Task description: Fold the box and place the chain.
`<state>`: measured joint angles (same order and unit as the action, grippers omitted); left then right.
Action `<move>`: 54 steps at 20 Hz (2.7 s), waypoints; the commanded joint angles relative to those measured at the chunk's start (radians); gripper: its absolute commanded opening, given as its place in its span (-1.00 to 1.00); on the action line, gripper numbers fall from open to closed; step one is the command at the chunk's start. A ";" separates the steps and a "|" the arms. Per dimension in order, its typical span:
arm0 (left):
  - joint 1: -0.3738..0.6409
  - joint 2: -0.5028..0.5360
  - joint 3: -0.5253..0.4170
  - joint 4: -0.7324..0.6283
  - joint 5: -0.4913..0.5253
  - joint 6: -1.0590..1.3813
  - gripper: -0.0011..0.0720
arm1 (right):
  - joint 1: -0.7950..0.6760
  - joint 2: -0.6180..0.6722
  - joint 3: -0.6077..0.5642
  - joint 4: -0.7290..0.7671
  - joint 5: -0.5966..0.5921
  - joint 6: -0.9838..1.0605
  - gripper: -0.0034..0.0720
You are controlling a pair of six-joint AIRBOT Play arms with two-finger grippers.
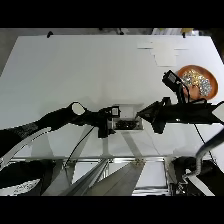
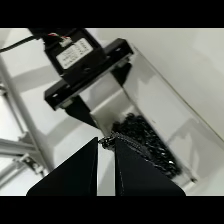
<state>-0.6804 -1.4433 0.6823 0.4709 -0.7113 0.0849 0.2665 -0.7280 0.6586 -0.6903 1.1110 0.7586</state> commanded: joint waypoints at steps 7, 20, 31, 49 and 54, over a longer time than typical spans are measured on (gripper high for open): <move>-0.001 0.000 -0.001 0.000 0.000 0.000 -0.28 | 0.095 -0.243 0.001 0.037 -0.072 -0.132 -0.87; -0.001 0.000 -0.001 0.000 0.000 0.000 -0.28 | 0.121 -0.347 0.373 -0.295 0.074 -0.120 -0.79; -0.001 0.000 -0.001 0.000 0.000 0.000 -0.28 | 0.005 -0.786 0.771 -0.404 0.274 0.083 -0.86; -0.001 0.000 -0.001 0.000 0.000 0.000 -0.28 | 0.179 -0.303 0.119 -0.364 -0.111 -0.309 -0.74; -0.001 0.000 -0.001 0.000 0.000 0.000 -0.28 | 0.275 -0.251 0.087 -0.363 -0.125 -0.318 -0.55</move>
<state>-0.6804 -1.4433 0.6819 0.4709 -0.7113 0.0853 0.4953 -1.0164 0.7731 -1.0565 1.0172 0.4538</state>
